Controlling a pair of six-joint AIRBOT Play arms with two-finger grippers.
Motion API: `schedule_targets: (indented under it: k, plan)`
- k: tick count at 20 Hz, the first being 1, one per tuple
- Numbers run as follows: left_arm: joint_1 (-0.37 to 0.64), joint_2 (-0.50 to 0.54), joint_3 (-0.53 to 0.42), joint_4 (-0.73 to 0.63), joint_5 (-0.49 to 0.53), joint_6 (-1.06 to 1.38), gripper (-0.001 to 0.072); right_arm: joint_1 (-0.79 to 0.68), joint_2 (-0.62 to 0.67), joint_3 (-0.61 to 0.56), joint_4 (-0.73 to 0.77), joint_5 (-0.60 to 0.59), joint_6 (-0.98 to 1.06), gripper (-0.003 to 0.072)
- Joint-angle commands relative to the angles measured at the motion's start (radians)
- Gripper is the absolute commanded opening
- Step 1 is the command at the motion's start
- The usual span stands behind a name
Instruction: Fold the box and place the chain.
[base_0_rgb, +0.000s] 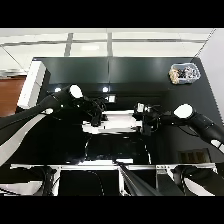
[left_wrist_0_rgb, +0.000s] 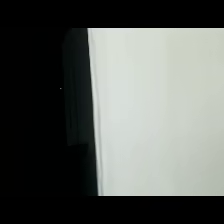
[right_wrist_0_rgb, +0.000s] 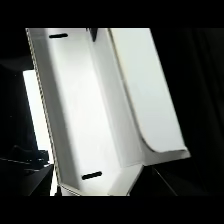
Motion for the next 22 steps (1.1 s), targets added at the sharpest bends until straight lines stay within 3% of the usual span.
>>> schedule_targets:
  k: [1,5,22]
  plan:
    - [0.000,0.001,0.001,0.001,0.000,0.000,0.0024,0.003,-0.035,-0.021,0.043,0.005,-0.085,0.0710]
    - [0.000,0.001,0.001,0.001,0.000,0.000,0.0024,0.003,-0.108,-0.021,0.154,0.005,-0.327,0.0710]
    - [0.000,0.001,0.001,0.001,0.000,0.000,0.0024,0.024,-0.169,-0.019,0.064,-0.035,-0.163,0.0710]
